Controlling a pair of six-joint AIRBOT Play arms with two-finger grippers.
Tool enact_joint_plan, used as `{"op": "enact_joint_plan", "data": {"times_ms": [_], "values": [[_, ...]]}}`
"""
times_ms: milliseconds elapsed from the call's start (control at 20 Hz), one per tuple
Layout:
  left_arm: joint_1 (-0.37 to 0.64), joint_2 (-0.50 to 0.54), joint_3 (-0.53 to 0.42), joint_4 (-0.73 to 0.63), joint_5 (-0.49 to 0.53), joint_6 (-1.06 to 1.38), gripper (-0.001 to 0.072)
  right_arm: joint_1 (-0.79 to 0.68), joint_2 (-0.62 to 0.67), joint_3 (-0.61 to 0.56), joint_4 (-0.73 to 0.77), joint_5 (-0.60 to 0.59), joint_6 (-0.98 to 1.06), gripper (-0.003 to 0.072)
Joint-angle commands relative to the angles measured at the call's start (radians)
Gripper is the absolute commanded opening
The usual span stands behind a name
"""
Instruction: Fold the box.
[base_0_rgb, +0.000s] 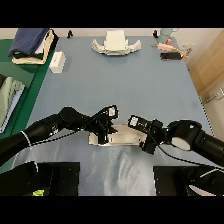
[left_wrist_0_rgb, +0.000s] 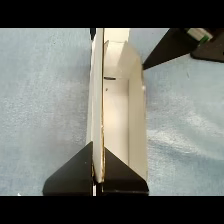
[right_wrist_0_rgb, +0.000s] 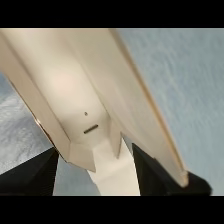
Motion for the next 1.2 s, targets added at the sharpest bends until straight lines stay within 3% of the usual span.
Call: {"op": "enact_joint_plan", "data": {"times_ms": [0,100,350,850,1000,1150], "values": [[0.000,0.000,0.000,0.001,-0.001,0.000,0.0015,-0.233,0.003,-0.006,0.428,-0.008,-0.667,0.0720],[0.000,0.000,0.000,0.001,-0.001,0.000,0.0015,-0.304,-0.030,-0.006,0.502,0.026,-0.795,0.0720],[0.000,0.000,0.000,0.001,-0.001,0.000,0.0015,-0.319,-0.130,-0.006,0.533,0.008,-0.861,0.0720],[0.000,0.000,0.000,0.001,0.000,0.000,0.0015,-0.320,-0.132,-0.006,0.521,-0.014,-0.799,0.0720],[0.000,0.000,0.000,0.001,-0.001,0.000,0.0015,-0.332,-0.156,-0.006,0.587,-0.002,-0.912,0.0720],[0.000,0.000,0.000,0.001,-0.001,0.000,0.0015,-0.427,-0.190,-0.006,0.723,0.104,-1.101,0.0720]]}}
